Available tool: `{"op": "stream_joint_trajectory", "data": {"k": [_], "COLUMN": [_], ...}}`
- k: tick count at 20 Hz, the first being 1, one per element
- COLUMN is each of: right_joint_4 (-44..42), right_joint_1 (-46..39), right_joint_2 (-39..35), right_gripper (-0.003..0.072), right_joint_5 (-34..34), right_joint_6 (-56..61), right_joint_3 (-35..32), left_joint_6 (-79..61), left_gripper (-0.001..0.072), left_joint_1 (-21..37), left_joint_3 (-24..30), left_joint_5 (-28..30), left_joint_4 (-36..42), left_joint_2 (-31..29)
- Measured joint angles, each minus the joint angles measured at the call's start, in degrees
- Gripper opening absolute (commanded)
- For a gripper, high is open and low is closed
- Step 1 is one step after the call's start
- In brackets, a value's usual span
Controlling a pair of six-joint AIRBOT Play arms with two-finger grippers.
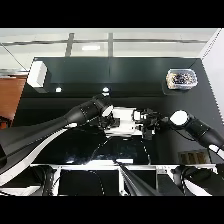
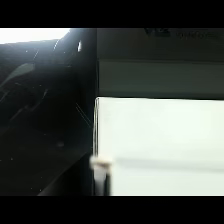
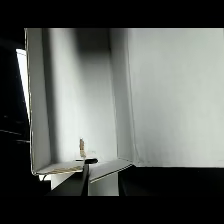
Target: Fold the box and place the chain.
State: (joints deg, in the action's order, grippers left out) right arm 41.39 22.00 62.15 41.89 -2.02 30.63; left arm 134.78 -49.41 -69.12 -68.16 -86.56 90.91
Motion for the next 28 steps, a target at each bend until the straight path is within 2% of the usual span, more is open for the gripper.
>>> {"op": "stream_joint_trajectory", "data": {"k": [3, 4, 5, 8, 9, 18, 19, 20, 23, 24, 25, 26, 27, 28], "right_joint_4": [-0.46, -0.50, -0.96, -0.76, -0.63, -1.64, -2.14, -2.58, -3.48, -3.52, -3.63, -3.67, -3.72, -3.67], "right_joint_1": [0.31, 0.35, 0.42, 0.46, 0.46, 1.44, 1.62, 1.73, 1.90, 1.97, 1.99, 2.01, 2.01, 2.03], "right_joint_2": [0.04, 0.04, 0.07, 0.04, 0.04, 1.07, 1.36, 1.55, 1.90, 1.92, 1.97, 2.01, 2.03, 2.03], "right_gripper": [0.0215, 0.0351, 0.0452, 0.0451, 0.0415, 0.0409, 0.0242, 0.0169, 0.0175, 0.0299, 0.0385, 0.0367, 0.0219, 0.0216], "right_joint_5": [0.11, 0.15, 0.55, 0.61, 0.61, -0.24, -0.50, -1.03, -1.27, -1.40, -1.42, -1.53, -1.55, -1.68], "right_joint_6": [2.34, 3.06, 3.85, 5.46, 5.77, 6.60, 6.60, 6.58, 6.51, 6.49, 6.47, 6.36, 6.36, 6.36], "right_joint_3": [0.00, 0.00, 0.00, 0.00, 0.00, 0.00, 0.00, 0.00, 0.00, 0.00, 0.00, 0.00, 0.00, 0.00], "left_joint_6": [0.00, 0.02, 0.17, 0.15, 0.15, 0.09, 0.04, 0.07, 0.07, 0.09, 0.09, 0.09, 0.09, 0.09], "left_gripper": [0.0026, 0.0026, 0.0026, 0.0026, 0.0026, 0.0026, 0.0026, 0.0026, 0.0026, 0.0026, 0.0026, 0.0026, 0.0026, 0.0026], "left_joint_1": [0.00, 0.00, 0.00, 0.00, 0.00, 0.00, 0.00, 0.00, 0.00, 0.00, 0.00, 0.00, -0.02, -0.02], "left_joint_3": [0.00, 0.00, 0.00, -0.02, -0.02, -0.02, -0.02, -0.02, -0.02, -0.02, -0.02, -0.02, -0.02, -0.02], "left_joint_5": [0.00, 0.04, 1.05, 0.85, 0.81, 0.22, 0.17, 0.24, 0.59, 0.59, 0.57, 0.57, 0.55, 0.46], "left_joint_4": [-0.02, -0.02, 0.17, 0.20, 0.17, 0.04, 0.04, 0.07, 0.24, 0.24, 0.22, 0.22, 0.22, 0.17], "left_joint_2": [0.00, 0.00, 0.00, 0.00, 0.02, 0.02, 0.00, 0.02, 0.00, 0.00, 0.02, 0.00, 0.00, 0.00]}}
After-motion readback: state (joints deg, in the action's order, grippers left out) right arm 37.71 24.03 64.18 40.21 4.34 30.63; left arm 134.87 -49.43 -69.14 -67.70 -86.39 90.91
